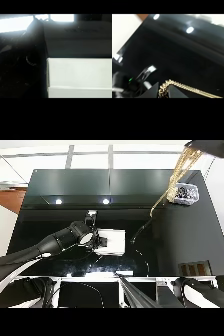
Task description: Fold the box and place the chain.
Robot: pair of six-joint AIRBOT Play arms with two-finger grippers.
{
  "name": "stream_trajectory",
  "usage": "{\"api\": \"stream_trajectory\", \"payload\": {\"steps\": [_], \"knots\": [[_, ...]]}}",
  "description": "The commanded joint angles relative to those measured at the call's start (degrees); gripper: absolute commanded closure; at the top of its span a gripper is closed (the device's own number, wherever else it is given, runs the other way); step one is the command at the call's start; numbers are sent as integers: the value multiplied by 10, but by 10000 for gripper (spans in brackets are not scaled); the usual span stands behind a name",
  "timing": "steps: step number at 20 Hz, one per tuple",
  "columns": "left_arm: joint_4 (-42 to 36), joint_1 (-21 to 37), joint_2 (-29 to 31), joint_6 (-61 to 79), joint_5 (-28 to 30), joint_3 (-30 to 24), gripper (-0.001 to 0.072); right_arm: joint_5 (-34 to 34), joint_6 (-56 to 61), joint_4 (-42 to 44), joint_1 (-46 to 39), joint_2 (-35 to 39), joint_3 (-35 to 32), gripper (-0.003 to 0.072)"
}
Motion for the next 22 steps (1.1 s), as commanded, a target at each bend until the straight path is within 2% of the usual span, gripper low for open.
{"api": "stream_trajectory", "payload": {"steps": [1, 15, 22], "knots": [[0, 0, 0, 0, 0, 0, 679, 20, -2, -4, 53, 1, -4, 647], [0, 0, 0, 0, 0, 0, 679, 10, 4, 17, 205, 1, -4, 647], [0, 0, 0, 0, 0, 0, 678, -20, 4, 56, 217, 1, -4, 646]]}}
